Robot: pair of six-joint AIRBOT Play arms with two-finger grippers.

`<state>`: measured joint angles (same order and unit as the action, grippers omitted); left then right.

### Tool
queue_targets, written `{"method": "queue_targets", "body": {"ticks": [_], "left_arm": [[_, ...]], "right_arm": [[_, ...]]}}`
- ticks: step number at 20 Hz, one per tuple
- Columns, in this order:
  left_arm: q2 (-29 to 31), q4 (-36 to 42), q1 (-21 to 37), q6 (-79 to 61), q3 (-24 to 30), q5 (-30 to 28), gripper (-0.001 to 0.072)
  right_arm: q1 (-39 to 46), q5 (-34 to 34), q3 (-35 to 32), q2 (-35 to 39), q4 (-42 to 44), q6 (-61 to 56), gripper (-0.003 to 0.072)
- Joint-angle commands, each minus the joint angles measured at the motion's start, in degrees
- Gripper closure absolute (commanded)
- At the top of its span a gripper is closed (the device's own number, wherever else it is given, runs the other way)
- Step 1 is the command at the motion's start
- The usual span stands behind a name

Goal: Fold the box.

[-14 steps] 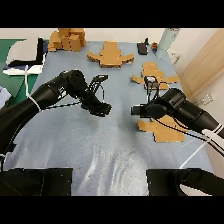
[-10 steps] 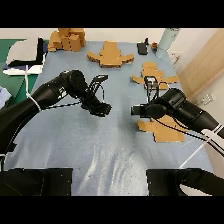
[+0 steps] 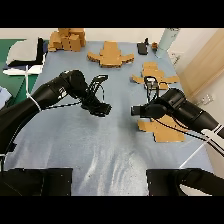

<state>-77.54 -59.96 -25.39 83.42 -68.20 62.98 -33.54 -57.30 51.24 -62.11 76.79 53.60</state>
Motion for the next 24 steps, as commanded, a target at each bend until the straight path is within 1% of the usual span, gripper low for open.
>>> {"method": "queue_targets", "body": {"ticks": [1,3,5,10,12,14,15,16,17,18,19,20,21,23,24], "left_arm": [[0.0,0.0,0.0,0.0,0.0,0.0,0.0695],[0.0,0.0,0.0,0.0,0.0,-0.1,0.0695],[0.0,0.0,0.0,0.0,0.0,-1.7,0.0695],[0.0,0.0,0.0,0.0,0.0,-5.9,0.0695],[0.0,0.0,0.0,0.0,0.0,-7.0,0.0695],[0.0,0.0,0.0,0.0,0.0,-8.2,0.0695],[0.0,0.0,0.0,0.0,0.0,-8.7,0.0695],[0.0,0.0,0.0,0.0,0.0,-8.6,0.0695],[0.0,0.0,0.0,0.0,0.0,-8.2,0.0695],[0.0,0.0,0.0,0.0,0.0,-7.5,0.0695],[0.0,0.0,0.0,0.0,0.0,-6.4,0.0695],[0.0,0.0,0.0,0.0,0.0,-5.6,0.0695],[0.0,0.0,0.0,0.0,0.0,-5.1,0.0695],[0.0,0.0,0.0,-0.1,0.0,-5.0,0.0694],[0.0,0.0,0.0,-0.1,0.0,-5.1,0.0693]], "right_arm": [[0.0,1.3,0.0,0.0,0.1,0.0,0.0679],[0.0,4.4,0.0,-0.2,0.6,-0.3,0.0679],[0.0,7.0,0.0,-0.4,1.6,-2.8,0.0679],[0.0,8.2,0.0,-0.4,0.2,-3.1,0.0679],[0.0,12.2,0.0,-0.8,0.6,-3.2,0.0679],[0.0,12.6,0.0,-0.8,1.1,-3.2,0.0679],[0.0,11.5,0.0,-0.8,0.1,-3.2,0.0680],[0.9,8.8,0.2,-0.8,-4.0,-3.3,0.0681],[3.1,2.7,0.9,-0.8,-9.0,-3.2,0.0682],[6.6,-4.8,1.7,-0.8,-14.2,-3.1,0.0682],[11.5,-12.2,2.6,-0.8,-18.6,-1.9,0.0682],[18.2,-18.0,3.1,-0.8,-21.8,2.2,0.0681],[25.9,-20.0,3.1,-0.8,-22.8,6.8,0.0681],[40.9,-17.4,3.1,-1.2,-18.4,13.8,0.0679],[47.5,-14.7,3.1,-1.9,-13.6,18.6,0.0631]]}}
